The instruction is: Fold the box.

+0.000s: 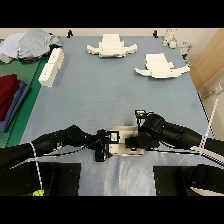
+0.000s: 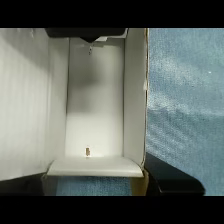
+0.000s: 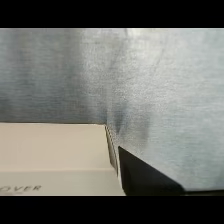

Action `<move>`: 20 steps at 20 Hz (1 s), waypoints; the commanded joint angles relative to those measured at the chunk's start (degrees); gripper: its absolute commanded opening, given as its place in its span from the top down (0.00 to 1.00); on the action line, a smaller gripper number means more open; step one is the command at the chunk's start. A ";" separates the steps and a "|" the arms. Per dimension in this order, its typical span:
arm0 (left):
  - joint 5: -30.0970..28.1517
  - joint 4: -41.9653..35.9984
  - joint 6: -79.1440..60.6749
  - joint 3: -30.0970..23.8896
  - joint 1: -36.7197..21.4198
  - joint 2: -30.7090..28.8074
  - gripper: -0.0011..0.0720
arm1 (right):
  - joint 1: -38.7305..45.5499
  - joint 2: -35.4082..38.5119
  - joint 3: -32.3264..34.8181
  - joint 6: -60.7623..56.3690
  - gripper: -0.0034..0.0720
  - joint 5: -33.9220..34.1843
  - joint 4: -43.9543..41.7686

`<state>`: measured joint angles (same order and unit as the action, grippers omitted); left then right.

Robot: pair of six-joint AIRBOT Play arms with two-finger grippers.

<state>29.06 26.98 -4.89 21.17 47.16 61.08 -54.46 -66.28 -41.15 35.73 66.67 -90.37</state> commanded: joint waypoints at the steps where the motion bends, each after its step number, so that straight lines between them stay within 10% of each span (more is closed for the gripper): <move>1: -0.02 0.00 -0.04 0.02 0.00 -0.02 0.36 | -0.81 -0.74 -0.33 -3.04 0.53 1.33 1.92; 6: -0.02 0.02 -0.04 0.02 0.00 -0.02 0.36 | -0.90 -0.74 -0.33 -3.34 0.95 1.36 2.71; 13: -0.02 0.00 -0.04 0.02 0.00 -0.02 0.36 | -0.90 -0.68 -0.33 -2.27 0.94 1.36 2.60; 15: -0.04 0.02 -0.04 0.02 0.00 -0.02 0.36 | -0.90 -0.46 -0.72 -2.23 0.34 2.86 0.59; 20: -0.02 0.00 -0.04 0.02 0.00 -0.02 0.36 | -0.85 3.65 -6.45 -0.07 0.32 10.23 0.57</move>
<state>29.06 26.98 -4.93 21.17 47.16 61.08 -55.35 -64.90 -44.69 34.57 72.27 -89.97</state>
